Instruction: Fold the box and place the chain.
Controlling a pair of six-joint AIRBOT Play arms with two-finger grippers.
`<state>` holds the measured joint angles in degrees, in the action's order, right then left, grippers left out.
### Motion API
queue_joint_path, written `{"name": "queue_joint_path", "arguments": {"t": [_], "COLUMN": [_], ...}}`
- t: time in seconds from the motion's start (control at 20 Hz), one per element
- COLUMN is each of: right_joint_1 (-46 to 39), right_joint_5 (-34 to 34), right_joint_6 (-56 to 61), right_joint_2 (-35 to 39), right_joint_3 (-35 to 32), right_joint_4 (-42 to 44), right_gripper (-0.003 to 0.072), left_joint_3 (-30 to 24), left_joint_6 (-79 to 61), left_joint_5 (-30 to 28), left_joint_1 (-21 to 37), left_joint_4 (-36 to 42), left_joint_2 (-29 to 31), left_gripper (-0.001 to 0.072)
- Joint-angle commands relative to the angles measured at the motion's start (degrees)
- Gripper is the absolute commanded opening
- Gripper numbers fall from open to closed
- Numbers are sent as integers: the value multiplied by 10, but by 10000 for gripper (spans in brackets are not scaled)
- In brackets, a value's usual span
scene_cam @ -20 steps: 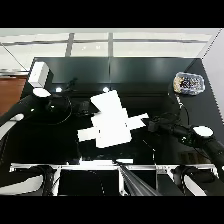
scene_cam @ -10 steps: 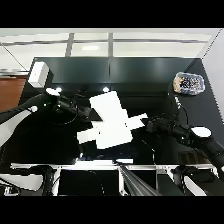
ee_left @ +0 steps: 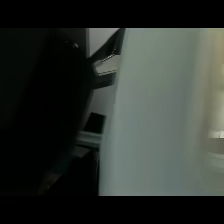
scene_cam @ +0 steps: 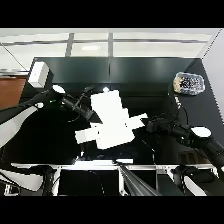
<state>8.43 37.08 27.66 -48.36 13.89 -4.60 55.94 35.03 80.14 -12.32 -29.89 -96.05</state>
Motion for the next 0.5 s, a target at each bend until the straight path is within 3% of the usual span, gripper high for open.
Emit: {"name": "queue_joint_path", "arguments": {"t": [0.0,0.05,0.1,0.25,0.35,0.45], "right_joint_1": [-5,-14,-28,-57,-55,-48], "right_joint_5": [-11,-11,-1,73,127,171], "right_joint_6": [-1,-1,-1,-1,-8,-37], "right_joint_2": [0,0,1,1,1,1], "right_joint_3": [4,10,25,115,179,217], "right_joint_4": [-32,-52,-87,-264,-369,-405], "right_gripper": [257,604,700,700,700,700], "left_joint_3": [8,8,8,5,-16,-60], "left_joint_6": [-22,-23,-26,-27,-51,-129], "left_joint_5": [-4,-4,-4,-33,-93,-184], "left_joint_1": [0,-1,-1,-3,-24,-55], "left_joint_4": [-11,-12,-12,-16,-13,5], "left_joint_2": [-2,-1,1,30,85,155], "left_gripper": [26,25,24,20,20,23]}}
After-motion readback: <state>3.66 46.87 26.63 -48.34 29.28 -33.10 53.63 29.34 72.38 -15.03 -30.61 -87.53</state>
